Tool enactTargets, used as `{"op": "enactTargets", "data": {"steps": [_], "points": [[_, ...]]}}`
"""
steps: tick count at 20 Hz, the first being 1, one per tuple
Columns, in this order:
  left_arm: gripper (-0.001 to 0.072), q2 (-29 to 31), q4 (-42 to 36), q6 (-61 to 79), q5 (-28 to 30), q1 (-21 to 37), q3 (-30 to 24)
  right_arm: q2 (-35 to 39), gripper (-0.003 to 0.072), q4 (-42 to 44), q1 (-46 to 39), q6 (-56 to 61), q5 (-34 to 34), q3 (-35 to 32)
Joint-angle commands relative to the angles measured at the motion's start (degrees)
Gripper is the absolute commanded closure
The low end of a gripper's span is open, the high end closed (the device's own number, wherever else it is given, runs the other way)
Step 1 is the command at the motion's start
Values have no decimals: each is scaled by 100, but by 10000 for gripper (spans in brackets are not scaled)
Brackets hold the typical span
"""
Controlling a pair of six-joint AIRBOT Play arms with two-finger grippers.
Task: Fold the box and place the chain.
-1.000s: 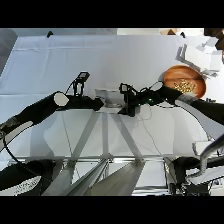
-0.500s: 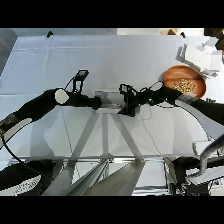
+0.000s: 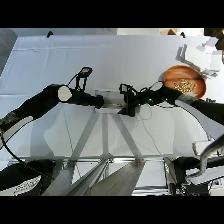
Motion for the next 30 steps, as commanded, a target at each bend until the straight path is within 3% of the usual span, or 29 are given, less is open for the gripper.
{"op": "enactTargets", "data": {"steps": [1,3,4,6,8,14,16,18,24,30], "points": [[93,-76,39,-225,-83,-50,55,4,191,4,2,2,0,4],[128,-149,361,-433,-46,-107,59,7,191,4,2,2,2,4],[202,-170,822,-702,-13,-210,66,4,191,4,2,2,2,4],[218,-221,1843,-1488,31,-466,70,4,191,4,2,2,2,4],[225,-313,2363,-2031,74,-645,70,7,191,4,2,2,2,4],[218,-518,2350,-2142,136,-835,83,7,191,4,2,2,2,4],[146,-516,2350,-2151,61,-835,133,4,191,4,2,2,2,4],[15,-516,2352,-2149,-52,-835,269,4,191,4,2,2,2,4],[10,-516,2347,-2149,-831,-820,841,4,191,4,2,2,2,4],[10,-492,2262,-2157,-1228,-807,876,4,191,4,2,2,2,4]]}}
